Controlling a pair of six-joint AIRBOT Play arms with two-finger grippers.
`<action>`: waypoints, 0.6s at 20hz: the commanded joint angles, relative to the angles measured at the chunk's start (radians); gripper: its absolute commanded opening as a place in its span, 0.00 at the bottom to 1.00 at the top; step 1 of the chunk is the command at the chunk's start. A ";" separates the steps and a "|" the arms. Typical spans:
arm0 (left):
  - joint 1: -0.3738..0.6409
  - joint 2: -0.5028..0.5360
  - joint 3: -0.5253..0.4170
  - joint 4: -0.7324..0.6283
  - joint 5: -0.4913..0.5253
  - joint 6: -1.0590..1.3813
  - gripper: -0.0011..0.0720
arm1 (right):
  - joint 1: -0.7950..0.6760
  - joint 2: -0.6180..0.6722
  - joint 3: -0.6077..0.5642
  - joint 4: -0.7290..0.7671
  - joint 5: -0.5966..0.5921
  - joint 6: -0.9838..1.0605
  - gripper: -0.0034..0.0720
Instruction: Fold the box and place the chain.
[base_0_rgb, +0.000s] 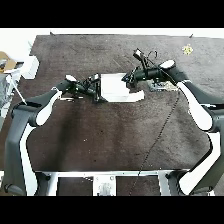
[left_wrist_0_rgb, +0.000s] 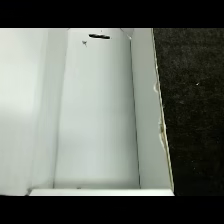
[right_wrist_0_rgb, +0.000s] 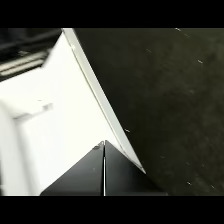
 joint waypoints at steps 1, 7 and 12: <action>0.000 0.000 0.000 0.000 0.000 0.000 0.65 | -0.002 -0.036 0.000 -0.037 -0.058 -0.002 0.07; 0.000 0.000 0.000 0.000 0.000 0.001 0.65 | -0.002 -0.073 0.000 -0.065 -0.035 0.000 0.07; 0.000 0.000 0.000 0.000 0.000 0.001 0.65 | -0.003 -0.055 0.001 -0.059 -0.035 -0.003 0.07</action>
